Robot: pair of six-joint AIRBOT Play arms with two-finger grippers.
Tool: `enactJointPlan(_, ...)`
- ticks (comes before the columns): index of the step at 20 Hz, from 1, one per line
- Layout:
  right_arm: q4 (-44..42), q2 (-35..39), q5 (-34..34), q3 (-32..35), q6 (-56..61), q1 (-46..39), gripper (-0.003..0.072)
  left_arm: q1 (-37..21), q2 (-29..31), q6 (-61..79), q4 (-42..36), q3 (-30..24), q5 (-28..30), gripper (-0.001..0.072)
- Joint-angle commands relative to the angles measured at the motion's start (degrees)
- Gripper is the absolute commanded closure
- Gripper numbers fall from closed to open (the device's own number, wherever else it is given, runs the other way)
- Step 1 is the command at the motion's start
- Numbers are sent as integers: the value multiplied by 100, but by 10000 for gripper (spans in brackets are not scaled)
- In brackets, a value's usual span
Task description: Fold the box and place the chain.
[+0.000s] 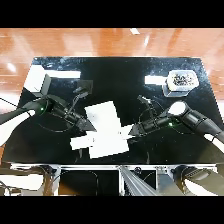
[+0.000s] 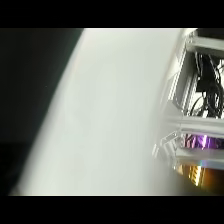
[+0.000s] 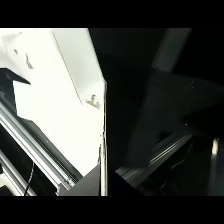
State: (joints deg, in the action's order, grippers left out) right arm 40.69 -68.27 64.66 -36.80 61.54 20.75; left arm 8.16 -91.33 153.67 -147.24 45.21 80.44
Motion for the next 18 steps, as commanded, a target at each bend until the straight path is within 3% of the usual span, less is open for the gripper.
enactJointPlan(1,-20,4,7,2,20,4,654,85,-114,254,2,7,57,244)
enactJointPlan(2,-22,4,4,2,20,7,654,85,-151,275,0,9,57,343)
enactJointPlan(3,-20,4,2,2,26,7,654,85,-197,291,4,9,79,557)
enactJointPlan(4,-20,4,7,2,42,7,653,83,-234,310,0,11,96,681)
enactJointPlan(5,-11,4,7,2,83,4,608,83,-251,417,-4,26,181,686)
enactJointPlan(6,31,4,17,0,87,-17,166,85,-249,452,-4,63,271,687)
enactJointPlan(7,59,4,120,-11,85,-90,-34,85,-249,450,-4,136,378,687)
enactJointPlan(13,1161,459,1298,-713,94,-1569,-34,328,-249,538,273,1091,457,690)
enactJointPlan(16,1910,874,1657,-1217,79,-2083,-34,914,-195,542,962,1766,251,693)
enactJointPlan(18,2391,1134,1779,-1440,20,-2135,-34,1375,101,540,1305,1834,-201,693)
